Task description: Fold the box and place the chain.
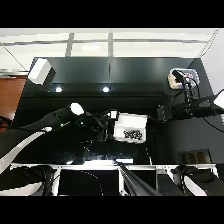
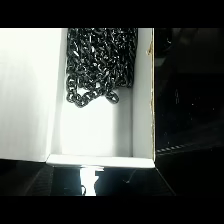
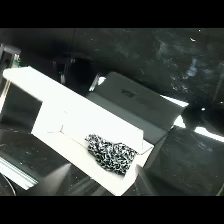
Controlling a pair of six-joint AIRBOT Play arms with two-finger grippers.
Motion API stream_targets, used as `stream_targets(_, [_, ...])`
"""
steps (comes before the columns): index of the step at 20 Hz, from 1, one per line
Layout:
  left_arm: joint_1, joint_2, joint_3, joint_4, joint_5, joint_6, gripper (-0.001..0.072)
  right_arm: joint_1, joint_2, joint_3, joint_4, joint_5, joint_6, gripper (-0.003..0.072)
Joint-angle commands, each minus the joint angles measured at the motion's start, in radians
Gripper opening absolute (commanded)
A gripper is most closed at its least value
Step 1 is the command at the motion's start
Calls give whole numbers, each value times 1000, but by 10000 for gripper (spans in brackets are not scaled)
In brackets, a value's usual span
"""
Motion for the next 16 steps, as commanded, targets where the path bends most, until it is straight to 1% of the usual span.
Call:
stream_targets(1, [-1,15,1,32,6,-2,363,2,0,1,-11,-17,-66,711])
stream_targets(2, [-1,22,1,56,19,-8,363,1,-4,1,-18,-51,-64,712])
stream_targets(5, [-1,34,0,113,108,-54,362,1,-49,2,-15,-170,-74,711])
stream_targets(7, [-2,34,0,111,152,-54,362,2,-92,2,3,-230,-124,711])
stream_targets(8, [-2,34,0,111,160,-54,363,2,-116,2,35,-247,-179,711])
stream_targets(10, [-2,33,-1,111,159,-54,363,2,-154,2,109,-253,-349,711])
stream_targets(12, [-2,33,-1,111,157,-53,363,2,-173,1,130,-249,-515,711])
stream_targets(14, [-2,33,-1,111,154,-54,364,2,-175,1,130,-238,-600,711])
stream_targets(16, [-2,33,-1,111,153,-54,364,2,-175,1,130,-204,-632,711])
